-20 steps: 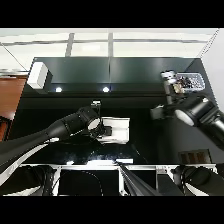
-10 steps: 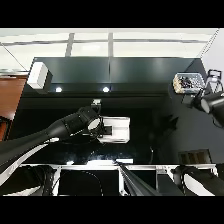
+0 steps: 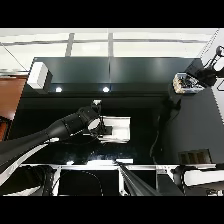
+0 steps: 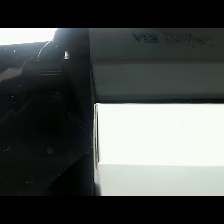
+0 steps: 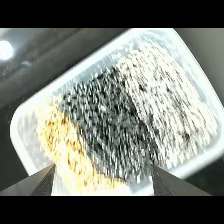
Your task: Fold the box and place the chain.
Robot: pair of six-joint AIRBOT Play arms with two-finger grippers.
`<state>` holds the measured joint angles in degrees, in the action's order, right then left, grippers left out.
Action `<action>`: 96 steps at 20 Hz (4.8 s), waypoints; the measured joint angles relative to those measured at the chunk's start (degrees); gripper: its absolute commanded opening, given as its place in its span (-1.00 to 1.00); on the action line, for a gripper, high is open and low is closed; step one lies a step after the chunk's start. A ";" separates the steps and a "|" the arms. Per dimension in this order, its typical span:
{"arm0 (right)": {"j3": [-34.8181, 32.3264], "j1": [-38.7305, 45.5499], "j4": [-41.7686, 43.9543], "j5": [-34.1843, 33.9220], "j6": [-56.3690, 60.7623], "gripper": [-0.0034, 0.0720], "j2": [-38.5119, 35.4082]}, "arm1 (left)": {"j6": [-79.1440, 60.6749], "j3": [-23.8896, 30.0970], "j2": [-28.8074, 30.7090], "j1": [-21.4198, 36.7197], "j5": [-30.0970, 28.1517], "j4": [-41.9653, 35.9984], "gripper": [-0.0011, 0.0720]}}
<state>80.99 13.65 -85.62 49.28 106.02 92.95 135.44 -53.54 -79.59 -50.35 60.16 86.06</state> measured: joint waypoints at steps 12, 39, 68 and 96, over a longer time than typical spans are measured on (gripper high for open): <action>7.52 0.68 1.90 0.59 -3.56 -0.91 12.17 | 0.00 0.00 0.00 0.00 0.13 0.00 -0.90; 5.92 1.07 34.05 22.18 -34.69 -0.91 -38.62 | 0.00 0.00 0.00 -0.02 0.13 0.00 -0.90; -1.22 -18.62 66.29 38.80 -41.62 -0.90 -43.95 | 0.00 0.00 0.00 -0.02 0.15 0.00 -0.90; -23.93 -25.03 64.39 30.51 -42.38 -0.90 -43.78 | -0.02 0.00 0.00 0.00 0.15 0.00 -0.90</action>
<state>57.06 -11.38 -21.23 79.79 63.64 49.17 135.41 -53.54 -79.59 -50.35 60.31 86.06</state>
